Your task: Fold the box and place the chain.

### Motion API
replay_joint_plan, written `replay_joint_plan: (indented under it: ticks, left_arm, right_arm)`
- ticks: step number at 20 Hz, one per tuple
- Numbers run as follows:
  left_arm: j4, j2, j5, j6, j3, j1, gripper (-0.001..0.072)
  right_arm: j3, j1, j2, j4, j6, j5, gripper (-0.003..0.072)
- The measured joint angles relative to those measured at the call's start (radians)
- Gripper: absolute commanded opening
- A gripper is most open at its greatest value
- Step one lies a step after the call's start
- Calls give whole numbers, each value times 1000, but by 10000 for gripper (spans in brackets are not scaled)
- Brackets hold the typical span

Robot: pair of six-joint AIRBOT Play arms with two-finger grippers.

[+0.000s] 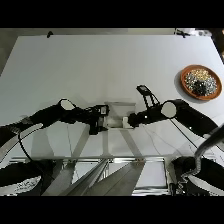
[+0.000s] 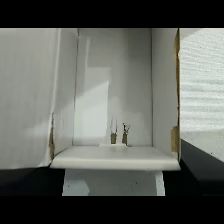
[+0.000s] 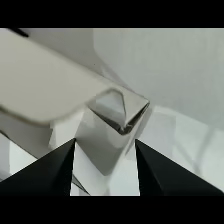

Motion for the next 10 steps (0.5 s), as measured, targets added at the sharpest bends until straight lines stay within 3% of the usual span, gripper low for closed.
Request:
replay_joint_plan:
  ticks: [10]
  left_arm:
    - [0, 0, -2, -3, 0, 0, 332]
  right_arm:
    - [60, 98, -62, -190, 365, 102, 401]
